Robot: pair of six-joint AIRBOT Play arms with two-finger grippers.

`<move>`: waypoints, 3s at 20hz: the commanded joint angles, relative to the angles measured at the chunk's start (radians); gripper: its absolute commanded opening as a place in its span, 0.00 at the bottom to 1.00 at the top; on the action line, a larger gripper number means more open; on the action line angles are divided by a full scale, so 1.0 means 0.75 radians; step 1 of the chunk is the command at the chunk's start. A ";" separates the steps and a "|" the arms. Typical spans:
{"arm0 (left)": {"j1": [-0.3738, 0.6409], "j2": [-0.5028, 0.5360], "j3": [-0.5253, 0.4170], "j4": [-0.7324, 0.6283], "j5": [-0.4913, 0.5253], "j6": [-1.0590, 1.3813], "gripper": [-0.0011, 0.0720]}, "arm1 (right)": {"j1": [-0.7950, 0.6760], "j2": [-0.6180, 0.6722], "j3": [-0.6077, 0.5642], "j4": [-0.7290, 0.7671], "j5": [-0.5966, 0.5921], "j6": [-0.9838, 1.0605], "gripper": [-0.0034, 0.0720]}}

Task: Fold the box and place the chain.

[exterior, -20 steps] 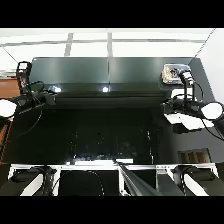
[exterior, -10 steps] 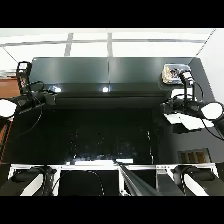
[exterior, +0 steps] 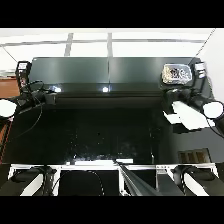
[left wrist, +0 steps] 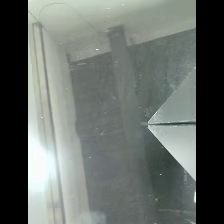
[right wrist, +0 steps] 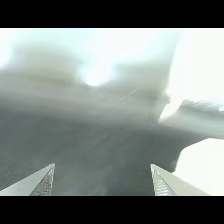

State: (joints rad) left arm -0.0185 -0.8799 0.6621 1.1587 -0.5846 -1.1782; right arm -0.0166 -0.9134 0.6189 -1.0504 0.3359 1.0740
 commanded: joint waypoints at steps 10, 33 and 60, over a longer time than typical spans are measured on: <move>0.000 -0.001 0.000 -0.024 0.082 -0.004 0.05 | -1.159 -0.855 0.996 0.051 0.675 0.106 0.98; -0.005 -0.002 0.000 -0.030 0.037 -0.005 0.05 | -1.037 -0.919 1.117 -0.003 1.584 -0.169 0.07; -0.182 -1.046 0.534 -0.901 -0.820 0.334 0.98 | 0.458 0.148 -0.356 0.952 0.140 -0.126 0.07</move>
State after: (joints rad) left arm -0.1875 -1.5330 0.9962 0.6411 -1.0405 -1.0512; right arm 0.3046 -0.8032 0.3538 -0.3397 0.4446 0.9798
